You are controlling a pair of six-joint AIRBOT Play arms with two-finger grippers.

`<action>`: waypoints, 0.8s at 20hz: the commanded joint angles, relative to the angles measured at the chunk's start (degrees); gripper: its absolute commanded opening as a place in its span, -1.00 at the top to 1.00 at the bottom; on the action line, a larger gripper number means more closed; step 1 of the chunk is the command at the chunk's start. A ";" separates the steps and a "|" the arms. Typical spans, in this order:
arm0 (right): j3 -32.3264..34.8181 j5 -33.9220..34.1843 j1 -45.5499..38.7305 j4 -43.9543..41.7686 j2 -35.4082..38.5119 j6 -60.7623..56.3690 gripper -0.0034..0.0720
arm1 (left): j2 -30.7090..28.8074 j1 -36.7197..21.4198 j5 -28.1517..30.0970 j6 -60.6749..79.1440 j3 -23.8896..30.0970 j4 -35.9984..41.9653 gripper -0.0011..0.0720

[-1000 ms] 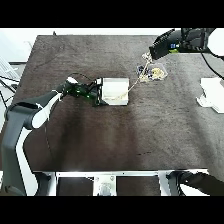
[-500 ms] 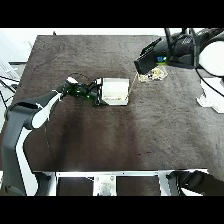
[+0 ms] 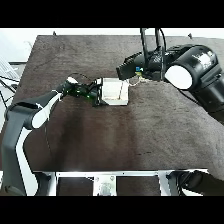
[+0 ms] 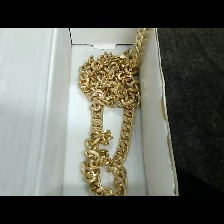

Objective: Fold the box and place the chain.

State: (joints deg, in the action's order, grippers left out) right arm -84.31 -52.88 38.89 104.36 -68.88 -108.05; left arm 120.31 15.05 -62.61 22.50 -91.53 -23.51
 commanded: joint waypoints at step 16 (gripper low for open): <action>12.41 19.39 -6.34 -5.77 -22.64 -5.22 -0.55 | -0.02 0.02 -0.50 -0.04 0.00 -0.02 0.18</action>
State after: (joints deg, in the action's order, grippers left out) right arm -72.86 -34.48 33.65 99.04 -88.33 -113.27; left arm 120.31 15.05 -63.09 22.41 -91.53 -23.55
